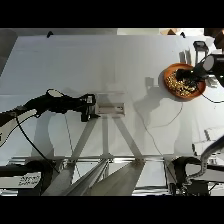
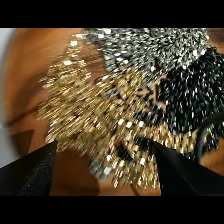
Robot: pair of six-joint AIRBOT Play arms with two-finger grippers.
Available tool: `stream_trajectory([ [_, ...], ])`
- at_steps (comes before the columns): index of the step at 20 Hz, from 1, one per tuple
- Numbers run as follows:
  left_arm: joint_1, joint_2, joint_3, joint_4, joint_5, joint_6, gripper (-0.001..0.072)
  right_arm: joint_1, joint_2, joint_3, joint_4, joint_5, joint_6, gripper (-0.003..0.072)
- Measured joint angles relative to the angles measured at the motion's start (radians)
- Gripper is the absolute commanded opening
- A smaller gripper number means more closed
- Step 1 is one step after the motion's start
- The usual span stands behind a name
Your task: Fold the box and place the chain.
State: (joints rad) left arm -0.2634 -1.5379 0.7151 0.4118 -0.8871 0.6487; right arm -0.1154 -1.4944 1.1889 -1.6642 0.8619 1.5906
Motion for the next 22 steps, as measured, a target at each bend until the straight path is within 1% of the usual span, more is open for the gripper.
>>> stream_trajectory([
  [3,0.0,0.0,0.0,0.0,0.0,0.0,0.0211,-0.014,-0.092,0.023,0.008,-0.024,-0.018,0.0628],
  [6,0.0,0.0,0.0,0.0,0.0,0.0,0.0211,-0.019,-0.144,0.032,0.024,-0.035,-0.029,0.0428],
  [7,0.0,0.0,0.0,0.0,0.0,0.0,0.0211,-0.019,-0.153,0.034,0.026,-0.041,-0.037,0.0348],
  [8,0.0,0.0,0.0,0.0,0.0,0.0,0.0211,-0.018,-0.16,0.035,0.028,-0.042,-0.044,0.0238],
  [9,0.0,0.0,0.0,0.0,0.0,0.0,0.0211,-0.016,-0.165,0.035,0.03,-0.042,-0.049,0.0046],
  [10,0.0,0.0,0.0,0.0,0.0,0.0,0.0211,-0.011,-0.167,0.037,0.031,-0.05,-0.059,0.0008],
  [13,0.0,0.0,0.0,0.0,0.0,0.0,0.0211,0.011,-0.166,0.037,0.023,-0.042,-0.098,0.0007],
  [16,0.0,0.0,0.0,0.0,0.0,0.0,0.0211,0.033,-0.129,0.038,-0.005,-0.037,-0.119,0.0006],
  [19,0.0,0.0,0.0,0.0,0.0,0.0,0.0211,0.045,-0.05,0.038,-0.024,-0.013,-0.131,0.0005],
  [22,0.0,0.0,0.0,0.0,0.0,0.0,0.0211,0.069,0.053,0.038,-0.041,0.043,-0.163,0.0005],
])
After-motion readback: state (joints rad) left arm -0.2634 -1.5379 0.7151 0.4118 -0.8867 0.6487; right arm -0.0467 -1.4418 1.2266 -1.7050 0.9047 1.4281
